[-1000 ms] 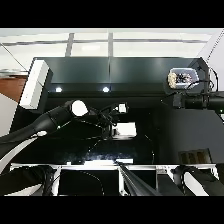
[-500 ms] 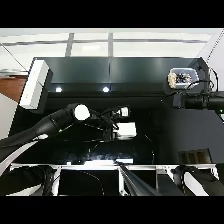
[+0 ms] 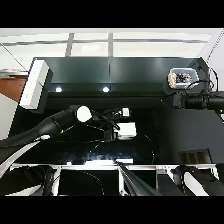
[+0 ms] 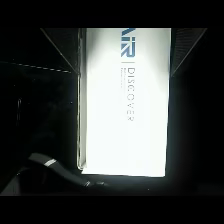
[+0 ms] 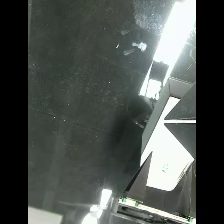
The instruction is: Fold the box and place the chain.
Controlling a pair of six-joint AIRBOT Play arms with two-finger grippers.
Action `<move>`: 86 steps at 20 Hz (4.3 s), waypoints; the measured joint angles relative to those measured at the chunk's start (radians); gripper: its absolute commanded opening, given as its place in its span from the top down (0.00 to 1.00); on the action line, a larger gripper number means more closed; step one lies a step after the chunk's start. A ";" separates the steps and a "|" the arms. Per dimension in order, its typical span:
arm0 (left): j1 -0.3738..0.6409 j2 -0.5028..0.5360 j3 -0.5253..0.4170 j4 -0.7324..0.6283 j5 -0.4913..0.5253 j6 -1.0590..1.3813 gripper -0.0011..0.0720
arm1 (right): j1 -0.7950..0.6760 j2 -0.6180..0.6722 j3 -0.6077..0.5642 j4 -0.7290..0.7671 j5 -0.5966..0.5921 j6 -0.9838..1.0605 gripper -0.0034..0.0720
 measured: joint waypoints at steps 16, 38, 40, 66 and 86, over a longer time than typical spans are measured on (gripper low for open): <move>-0.023 -0.080 0.000 0.008 0.018 -0.017 0.04 | 0.000 0.000 0.000 0.000 0.000 0.000 0.92; 0.402 0.242 -0.002 0.487 -0.340 -0.668 0.59 | 0.000 0.000 0.000 0.000 -0.021 -0.003 0.92; 0.522 0.323 -0.036 0.504 -0.392 -0.705 0.59 | 0.000 0.000 0.000 0.000 -0.023 -0.013 0.92; 1.717 0.595 -0.395 0.183 -0.224 -0.144 0.59 | 0.000 0.000 0.000 0.000 -0.061 -0.043 0.92; 1.608 0.341 -0.355 -0.001 -0.013 0.087 0.02 | 0.000 0.000 0.000 0.001 -0.081 0.019 0.92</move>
